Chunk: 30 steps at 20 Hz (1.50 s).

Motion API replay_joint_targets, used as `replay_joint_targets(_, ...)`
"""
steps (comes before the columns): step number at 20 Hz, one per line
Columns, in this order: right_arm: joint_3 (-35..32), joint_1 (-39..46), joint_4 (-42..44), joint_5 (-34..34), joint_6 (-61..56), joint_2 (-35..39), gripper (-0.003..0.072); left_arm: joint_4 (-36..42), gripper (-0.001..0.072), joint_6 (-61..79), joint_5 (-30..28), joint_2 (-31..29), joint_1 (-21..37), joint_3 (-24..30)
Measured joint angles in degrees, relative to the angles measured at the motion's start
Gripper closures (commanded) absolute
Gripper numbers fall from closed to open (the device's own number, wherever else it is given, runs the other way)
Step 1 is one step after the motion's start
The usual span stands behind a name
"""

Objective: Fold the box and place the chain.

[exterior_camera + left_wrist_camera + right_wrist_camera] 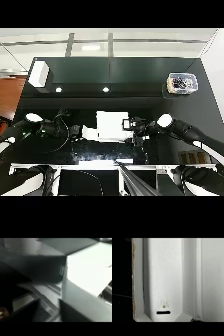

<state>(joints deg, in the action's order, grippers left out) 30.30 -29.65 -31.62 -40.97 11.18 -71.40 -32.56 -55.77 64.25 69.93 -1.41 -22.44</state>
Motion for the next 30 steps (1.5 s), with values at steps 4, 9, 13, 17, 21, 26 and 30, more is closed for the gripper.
replay_joint_targets(4, 0.0, 0.0, 0.02, 0.0, -0.02, 0.0, 0.055, 0.11, 0.0123, 1.2, 1.51, -0.09, -0.39, -0.22)
replay_joint_targets(9, 0.0, 0.0, 0.02, 0.0, -0.04, 0.0, 0.055, 1.4, 0.0007, 1.64, 4.13, -0.09, -0.68, -1.38)
replay_joint_targets(13, 0.0, 0.0, 0.02, 0.0, -0.02, 0.0, 0.055, 0.68, 0.0008, 1.57, 5.88, -0.15, -3.06, -4.85)
replay_joint_targets(17, 0.0, 0.0, 0.04, -0.17, -0.04, 0.0, 0.055, -1.62, 0.001, -1.84, 2.45, -0.17, -9.79, -8.66)
replay_joint_targets(21, 0.0, 0.0, 0.02, -0.35, -0.02, 0.0, 0.055, -8.63, 0.0011, -9.35, -2.93, -0.17, -17.64, -11.45)
replay_joint_targets(26, 0.0, 0.0, 0.04, -0.39, -0.07, 0.0, 0.055, -14.49, 0.0012, -16.48, -7.65, -0.15, -22.71, -13.27)
replay_joint_targets(30, 0.0, 0.0, 0.02, -0.44, -0.04, 0.0, 0.055, -16.7, 0.0012, -21.51, -9.97, -0.15, -25.59, -14.01)
